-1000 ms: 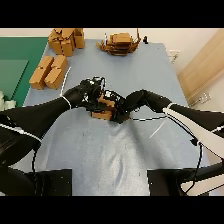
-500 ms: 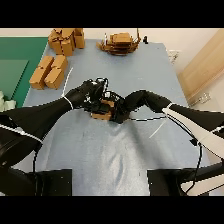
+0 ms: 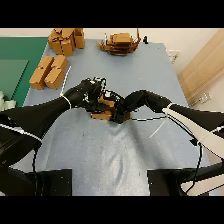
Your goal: Fold the box.
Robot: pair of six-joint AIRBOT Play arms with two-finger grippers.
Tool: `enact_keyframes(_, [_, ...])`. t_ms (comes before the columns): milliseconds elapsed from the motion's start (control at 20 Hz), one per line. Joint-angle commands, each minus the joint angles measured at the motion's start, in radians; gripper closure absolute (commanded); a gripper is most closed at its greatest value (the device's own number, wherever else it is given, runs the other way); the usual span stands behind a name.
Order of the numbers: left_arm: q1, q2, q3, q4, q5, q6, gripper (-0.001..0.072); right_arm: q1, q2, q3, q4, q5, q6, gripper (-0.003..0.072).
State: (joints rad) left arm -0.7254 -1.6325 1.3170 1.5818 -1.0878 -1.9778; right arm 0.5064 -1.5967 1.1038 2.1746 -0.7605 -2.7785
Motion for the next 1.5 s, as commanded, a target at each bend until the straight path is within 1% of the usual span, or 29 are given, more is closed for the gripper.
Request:
enact_keyframes(0, [0.004, 0.000, 0.000, -0.007, -0.005, 0.023, 0.0691, 0.000, 0.000, 0.000, -0.002, 0.001, -0.005, 0.0531])
enact_keyframes(400, [-0.004, 0.000, 0.000, 0.021, 0.015, -0.019, 0.0688, 0.000, 0.000, 0.000, -0.002, 0.001, -0.005, 0.0531])
enact_keyframes(600, [-0.031, -0.001, 0.000, 0.143, 0.008, -0.091, 0.0688, 0.000, 0.000, 0.000, -0.002, 0.001, -0.005, 0.0531])
enact_keyframes(800, [-0.043, -0.003, 0.000, 0.210, -0.031, -0.107, 0.0688, 0.000, 0.000, 0.000, -0.001, 0.001, -0.004, 0.0530])
enact_keyframes(1100, [-0.043, -0.004, 0.003, 0.211, -0.043, -0.103, 0.0685, 0.000, 0.000, 0.000, -0.001, 0.000, -0.004, 0.0531])
enact_keyframes(1150, [-0.043, -0.001, 0.005, 0.201, -0.042, -0.092, 0.0609, 0.000, 0.000, 0.000, -0.001, 0.000, -0.004, 0.0531])
enact_keyframes(1200, [-0.042, 0.007, 0.006, 0.184, -0.037, -0.078, 0.0289, 0.000, 0.000, 0.000, -0.001, 0.000, -0.004, 0.0531])
enact_keyframes(1250, [-0.039, 0.018, 0.006, 0.168, -0.032, -0.076, 0.0216, 0.000, 0.000, 0.000, -0.001, 0.000, -0.004, 0.0531])
enact_keyframes(1350, [-0.027, 0.043, 0.006, 0.133, -0.021, -0.075, 0.0215, 0.000, 0.000, 0.000, -0.001, 0.000, -0.004, 0.0531])
enact_keyframes(1450, [-0.006, 0.064, 0.006, 0.051, -0.004, -0.024, 0.0214, 0.000, 0.000, 0.000, -0.002, 0.000, -0.004, 0.0530])
